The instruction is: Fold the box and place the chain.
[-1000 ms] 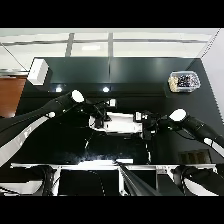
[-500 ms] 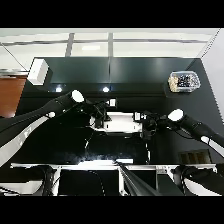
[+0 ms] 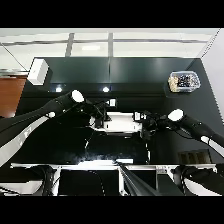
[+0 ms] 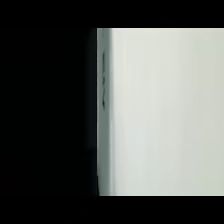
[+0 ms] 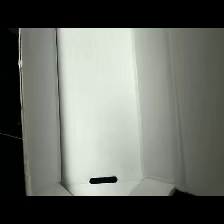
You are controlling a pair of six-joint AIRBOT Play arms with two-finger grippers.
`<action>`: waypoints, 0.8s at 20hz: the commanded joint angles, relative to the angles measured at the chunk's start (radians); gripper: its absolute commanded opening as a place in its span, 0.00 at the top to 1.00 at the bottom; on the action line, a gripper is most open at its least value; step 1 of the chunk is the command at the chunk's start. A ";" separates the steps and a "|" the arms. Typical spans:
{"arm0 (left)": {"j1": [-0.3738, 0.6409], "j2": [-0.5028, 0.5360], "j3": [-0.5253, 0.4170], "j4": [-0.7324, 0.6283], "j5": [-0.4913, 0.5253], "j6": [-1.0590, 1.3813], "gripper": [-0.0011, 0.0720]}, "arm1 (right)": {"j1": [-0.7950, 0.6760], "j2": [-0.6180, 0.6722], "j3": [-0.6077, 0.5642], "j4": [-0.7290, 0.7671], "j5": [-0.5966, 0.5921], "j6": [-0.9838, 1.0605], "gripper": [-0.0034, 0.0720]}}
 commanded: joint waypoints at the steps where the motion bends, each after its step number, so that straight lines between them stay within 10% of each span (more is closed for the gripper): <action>1: 0.000 0.001 0.001 0.000 0.000 0.000 0.95 | 0.000 -0.001 -0.001 -0.001 -0.002 0.000 0.26; 4: 0.001 0.007 0.002 0.000 -0.002 -0.008 0.93 | 0.000 -0.001 -0.001 -0.001 -0.003 0.000 0.31; 8: 0.010 0.097 0.007 0.058 -0.010 -0.107 0.27 | 0.000 -0.001 -0.001 -0.006 0.000 -0.006 0.31; 14: 0.085 0.306 0.007 0.336 -0.195 -0.528 0.30 | 0.001 -0.001 -0.001 -0.008 0.021 -0.049 0.31; 15: 0.098 0.328 0.007 0.354 -0.245 -0.590 0.42 | 0.001 -0.001 -0.001 -0.008 0.021 -0.049 0.31; 16: 0.106 0.344 0.007 0.359 -0.309 -0.660 0.81 | 0.001 -0.001 -0.001 -0.007 0.021 -0.049 0.31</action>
